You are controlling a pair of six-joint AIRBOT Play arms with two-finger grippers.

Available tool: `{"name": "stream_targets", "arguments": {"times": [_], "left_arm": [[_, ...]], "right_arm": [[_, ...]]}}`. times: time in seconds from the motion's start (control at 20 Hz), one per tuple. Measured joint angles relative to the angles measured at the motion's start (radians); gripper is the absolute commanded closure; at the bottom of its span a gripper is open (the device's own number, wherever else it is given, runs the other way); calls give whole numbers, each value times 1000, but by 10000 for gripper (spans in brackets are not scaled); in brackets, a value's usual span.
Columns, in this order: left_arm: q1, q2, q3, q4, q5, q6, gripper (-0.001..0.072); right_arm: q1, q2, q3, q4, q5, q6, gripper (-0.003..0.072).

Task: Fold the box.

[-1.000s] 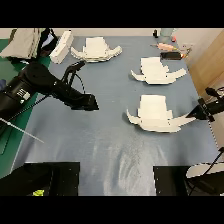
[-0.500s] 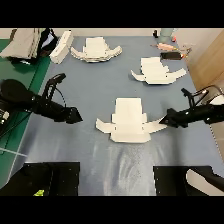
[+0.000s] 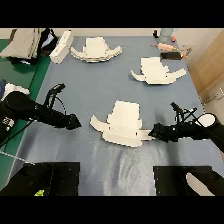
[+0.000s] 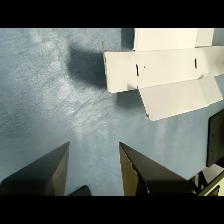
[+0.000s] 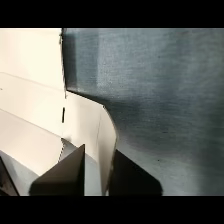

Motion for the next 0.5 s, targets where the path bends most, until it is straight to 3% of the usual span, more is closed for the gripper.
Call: {"name": "stream_targets", "arguments": {"times": [0.05,0.25,0.5], "left_arm": [[1,0,-1,-11,0,1,234],[2,-24,-2,-45,2,3,233],[2,-164,10,-84,4,55,233]], "right_arm": [[2,-18,-2,14,0,-19,686],[14,-44,-7,125,3,-177,686],[144,38,-10,177,-27,-320,686]]}}
